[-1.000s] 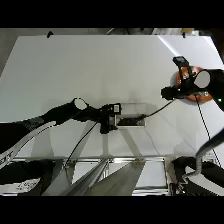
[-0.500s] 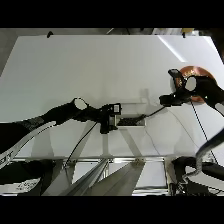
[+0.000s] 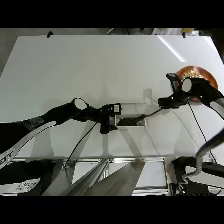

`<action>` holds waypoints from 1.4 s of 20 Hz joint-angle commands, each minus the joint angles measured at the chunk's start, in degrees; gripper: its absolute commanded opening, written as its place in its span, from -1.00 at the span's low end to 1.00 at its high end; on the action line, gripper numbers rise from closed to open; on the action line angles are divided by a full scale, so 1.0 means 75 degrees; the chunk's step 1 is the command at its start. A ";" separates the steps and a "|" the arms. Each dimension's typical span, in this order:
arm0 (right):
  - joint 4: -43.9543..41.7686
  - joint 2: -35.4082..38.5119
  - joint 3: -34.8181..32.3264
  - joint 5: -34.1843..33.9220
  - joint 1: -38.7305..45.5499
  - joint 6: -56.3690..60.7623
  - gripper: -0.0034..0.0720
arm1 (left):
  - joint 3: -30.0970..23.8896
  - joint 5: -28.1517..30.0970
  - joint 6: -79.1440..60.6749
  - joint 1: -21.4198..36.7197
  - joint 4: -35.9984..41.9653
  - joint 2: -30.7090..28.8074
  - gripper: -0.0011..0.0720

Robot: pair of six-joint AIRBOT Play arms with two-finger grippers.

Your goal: Fold the box and place the chain.

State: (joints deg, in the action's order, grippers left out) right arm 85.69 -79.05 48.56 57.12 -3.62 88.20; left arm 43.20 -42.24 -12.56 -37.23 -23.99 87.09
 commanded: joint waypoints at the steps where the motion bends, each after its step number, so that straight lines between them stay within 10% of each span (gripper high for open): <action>1: -0.0006 -0.0032 -0.0003 0.0064 0.0000 0.0012 -0.52 | -0.0003 0.0000 -0.0003 0.0000 -0.0003 -0.0006 -0.27; 4: -0.0009 -0.0023 -0.0003 0.0128 0.0000 0.0006 -0.87 | -0.0003 0.0000 -0.0003 0.0000 -0.0003 -0.0003 -0.27; 19: -0.1970 0.4351 -0.0003 0.1492 -0.1824 -0.0420 -0.88 | -0.0003 0.0000 -0.0003 0.0000 -0.0003 -0.0006 -0.27; 28: -0.2719 0.4610 -0.0003 0.0463 -0.4001 -0.0274 -0.88 | -0.0003 0.0000 -0.0003 0.0000 -0.0003 -0.0006 -0.27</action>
State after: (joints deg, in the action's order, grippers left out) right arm 66.67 -44.84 48.51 63.83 -29.28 85.54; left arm 43.18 -42.24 -12.58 -37.23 -23.99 87.09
